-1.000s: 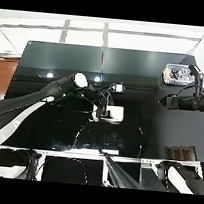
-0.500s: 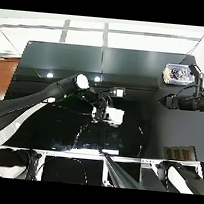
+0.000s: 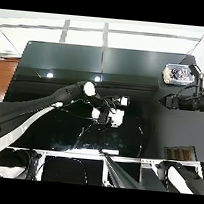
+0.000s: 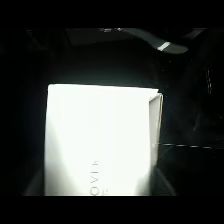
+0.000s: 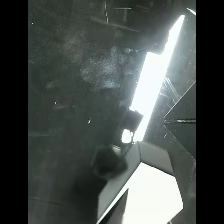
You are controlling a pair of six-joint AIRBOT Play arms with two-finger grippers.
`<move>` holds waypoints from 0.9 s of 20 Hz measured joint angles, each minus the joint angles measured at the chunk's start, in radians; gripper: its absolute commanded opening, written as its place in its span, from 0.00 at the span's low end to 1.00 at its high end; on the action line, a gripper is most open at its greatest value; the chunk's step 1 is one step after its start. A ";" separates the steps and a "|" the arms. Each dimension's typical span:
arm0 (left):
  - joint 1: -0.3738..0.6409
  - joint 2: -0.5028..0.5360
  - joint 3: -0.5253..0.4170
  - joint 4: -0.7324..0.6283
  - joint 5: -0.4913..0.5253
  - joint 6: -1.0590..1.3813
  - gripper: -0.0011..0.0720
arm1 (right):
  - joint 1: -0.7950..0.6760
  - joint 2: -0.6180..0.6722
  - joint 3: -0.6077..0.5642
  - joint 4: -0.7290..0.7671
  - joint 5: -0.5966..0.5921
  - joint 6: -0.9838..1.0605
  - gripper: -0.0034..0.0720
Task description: Fold the box and place the chain.
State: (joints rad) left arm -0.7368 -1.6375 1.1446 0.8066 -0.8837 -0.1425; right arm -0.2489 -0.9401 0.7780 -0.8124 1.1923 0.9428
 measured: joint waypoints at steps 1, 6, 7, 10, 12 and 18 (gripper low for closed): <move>-0.003 -0.003 0.004 0.006 0.006 -0.023 0.40 | 0.000 0.000 0.000 0.000 0.000 0.000 0.07; 0.074 0.006 0.059 0.176 -0.019 -0.315 0.39 | 0.000 0.000 0.000 0.004 0.000 0.005 0.07; 0.115 0.015 0.070 0.232 -0.027 -0.391 0.39 | 0.000 0.000 0.000 0.008 0.000 0.005 0.07; 0.286 0.038 0.108 0.381 -0.038 -0.603 0.39 | 0.000 0.000 0.000 0.020 -0.003 0.008 0.07; 0.436 0.043 0.138 0.451 -0.037 -0.727 0.39 | 0.000 0.000 0.000 0.030 -0.006 0.008 0.07; 0.843 -0.057 0.312 0.544 0.023 -0.885 0.40 | 0.000 0.000 0.000 0.087 -0.011 0.008 0.07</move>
State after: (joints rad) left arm 0.1062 -1.6947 1.4567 1.3502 -0.8612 -1.0279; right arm -0.2489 -0.9401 0.7780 -0.7258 1.1816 0.9504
